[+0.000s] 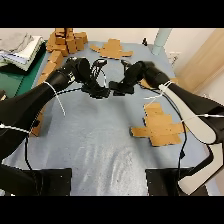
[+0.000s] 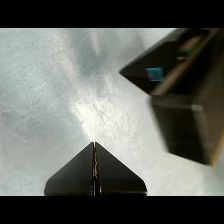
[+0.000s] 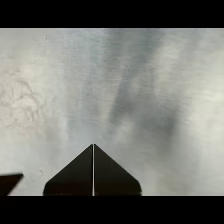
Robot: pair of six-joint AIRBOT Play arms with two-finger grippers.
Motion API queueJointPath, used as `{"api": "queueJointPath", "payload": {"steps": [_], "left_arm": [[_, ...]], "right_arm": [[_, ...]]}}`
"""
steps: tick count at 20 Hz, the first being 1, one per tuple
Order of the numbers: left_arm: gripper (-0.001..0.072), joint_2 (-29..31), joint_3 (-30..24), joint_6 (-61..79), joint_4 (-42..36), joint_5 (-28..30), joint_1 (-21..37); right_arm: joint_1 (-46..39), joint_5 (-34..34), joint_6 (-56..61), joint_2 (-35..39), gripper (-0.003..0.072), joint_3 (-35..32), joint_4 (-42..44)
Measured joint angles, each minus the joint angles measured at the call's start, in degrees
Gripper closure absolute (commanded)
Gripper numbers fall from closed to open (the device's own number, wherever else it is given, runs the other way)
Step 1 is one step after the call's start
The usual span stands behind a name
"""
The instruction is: Fold the box.
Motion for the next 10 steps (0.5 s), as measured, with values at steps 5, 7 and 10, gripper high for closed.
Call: {"api": "queueJointPath", "payload": {"steps": [5, 7, 10], "left_arm": [[0.0094, 0.0, 0.0, 0.1, -1.1, 1.9, 0.0], [0.0001, 0.0, 0.0, 0.2, -2.6, 2.2, 0.0], [0.0002, 0.0, 0.0, 0.5, -6.0, 2.4, 0.0]], "right_arm": [[-6.3, -18.6, -1.5, 10.5, 0.0683, -2.0, -26.4], [-11.8, -22.4, -1.4, 16.6, 0.0384, -6.5, -34.8], [-23.2, -25.3, -2.8, 23.5, 0.016, -15.0, -40.4]]}}
